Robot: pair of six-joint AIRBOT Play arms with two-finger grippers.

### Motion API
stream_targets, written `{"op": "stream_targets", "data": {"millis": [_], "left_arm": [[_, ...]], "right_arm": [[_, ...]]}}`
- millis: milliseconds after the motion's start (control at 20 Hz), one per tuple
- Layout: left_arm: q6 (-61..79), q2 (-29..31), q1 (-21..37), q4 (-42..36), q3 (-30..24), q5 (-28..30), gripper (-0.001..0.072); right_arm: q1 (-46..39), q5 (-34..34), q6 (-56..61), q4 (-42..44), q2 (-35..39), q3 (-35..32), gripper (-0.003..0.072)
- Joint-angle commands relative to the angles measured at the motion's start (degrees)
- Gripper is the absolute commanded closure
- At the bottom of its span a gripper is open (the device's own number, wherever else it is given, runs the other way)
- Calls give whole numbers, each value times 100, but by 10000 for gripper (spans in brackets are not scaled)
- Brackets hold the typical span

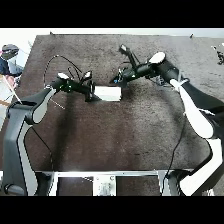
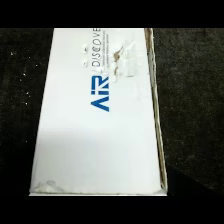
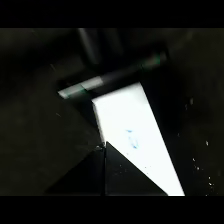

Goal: Fold the box and place the chain.

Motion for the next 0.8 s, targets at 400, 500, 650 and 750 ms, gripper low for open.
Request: {"op": "stream_targets", "data": {"millis": [400, 500, 650, 750], "left_arm": [[26, 2, -4, 9, 0, 4, 255], [26, 2, -4, 7, 0, 4, 255], [26, 2, -4, 4, 0, 4, 255], [24, 2, -4, -55, 0, -2, 255]], "right_arm": [[-22, -4035, 1036, -437, 4741, -4516, 679], [-22, -5058, 1276, -435, 5685, -5748, 679], [-22, -6314, 1676, -433, 6863, -7300, 678], [-22, -6784, 1674, -435, 7379, -7936, 678]]}}
